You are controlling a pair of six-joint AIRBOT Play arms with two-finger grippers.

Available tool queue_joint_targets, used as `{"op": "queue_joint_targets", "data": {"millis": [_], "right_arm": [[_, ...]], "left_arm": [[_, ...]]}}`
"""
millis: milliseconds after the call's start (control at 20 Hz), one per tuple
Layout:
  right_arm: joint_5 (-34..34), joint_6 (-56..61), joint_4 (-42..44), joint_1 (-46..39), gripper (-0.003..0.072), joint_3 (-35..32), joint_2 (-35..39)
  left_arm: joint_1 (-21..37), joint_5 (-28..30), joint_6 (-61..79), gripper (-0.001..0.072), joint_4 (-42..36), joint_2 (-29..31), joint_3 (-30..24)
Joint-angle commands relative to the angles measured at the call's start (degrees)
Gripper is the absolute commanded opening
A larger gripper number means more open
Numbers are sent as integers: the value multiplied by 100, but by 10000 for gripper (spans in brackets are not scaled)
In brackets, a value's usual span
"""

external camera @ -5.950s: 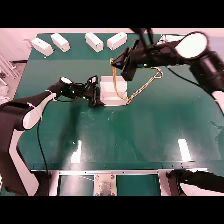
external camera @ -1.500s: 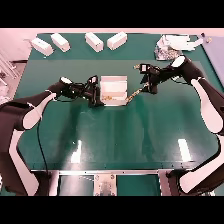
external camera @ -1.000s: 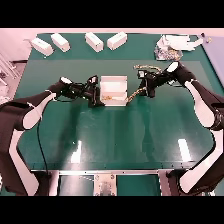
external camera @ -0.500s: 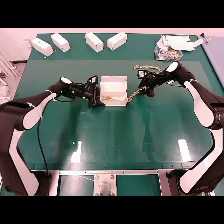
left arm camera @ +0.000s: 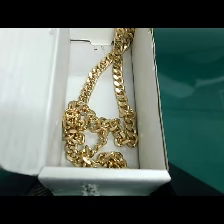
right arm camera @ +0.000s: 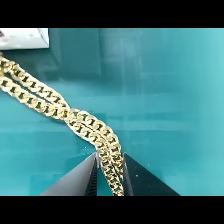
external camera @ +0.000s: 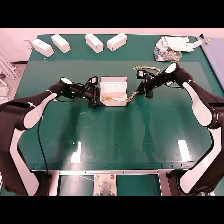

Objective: Fold the box and place the chain.

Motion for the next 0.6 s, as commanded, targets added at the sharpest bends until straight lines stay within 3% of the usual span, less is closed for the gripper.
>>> {"op": "queue_joint_targets", "data": {"millis": [0,300,550], "right_arm": [[173,378,-289,15,8,74,0],[699,660,299,15,8,542,229],[824,662,658,15,8,549,658]], "left_arm": [[0,0,2,369,-7,4,0],[0,2,2,369,-7,4,2],[0,0,2,369,-4,4,2]]}}
